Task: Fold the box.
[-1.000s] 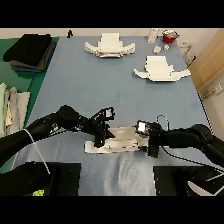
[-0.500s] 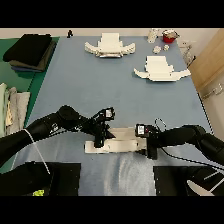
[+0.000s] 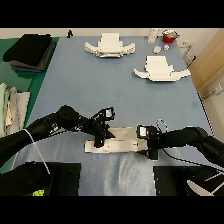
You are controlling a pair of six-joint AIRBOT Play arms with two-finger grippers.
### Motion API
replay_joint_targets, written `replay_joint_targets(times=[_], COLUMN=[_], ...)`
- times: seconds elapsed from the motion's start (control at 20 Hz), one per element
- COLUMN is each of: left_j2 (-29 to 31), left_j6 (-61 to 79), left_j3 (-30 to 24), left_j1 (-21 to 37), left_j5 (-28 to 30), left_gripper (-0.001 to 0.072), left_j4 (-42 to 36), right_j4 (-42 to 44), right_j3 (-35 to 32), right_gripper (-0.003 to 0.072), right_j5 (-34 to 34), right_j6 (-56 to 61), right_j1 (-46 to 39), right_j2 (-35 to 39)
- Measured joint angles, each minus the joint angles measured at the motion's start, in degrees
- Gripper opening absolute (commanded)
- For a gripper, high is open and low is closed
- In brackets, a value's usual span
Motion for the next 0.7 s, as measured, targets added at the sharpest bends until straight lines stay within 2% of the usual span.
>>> replay_joint_targets(times=[0.7], left_j2=[0.0], left_j6=[0.0], left_j3=[0.0], left_j1=[0.0], left_j5=[-0.04], left_gripper=[0.0013], left_j4=[-0.02], right_j4=[0.55], right_j3=[0.0], right_gripper=[0.0714], right_j5=[0.28], right_j6=[0.0], right_j1=[0.02], right_j2=[-3.17])
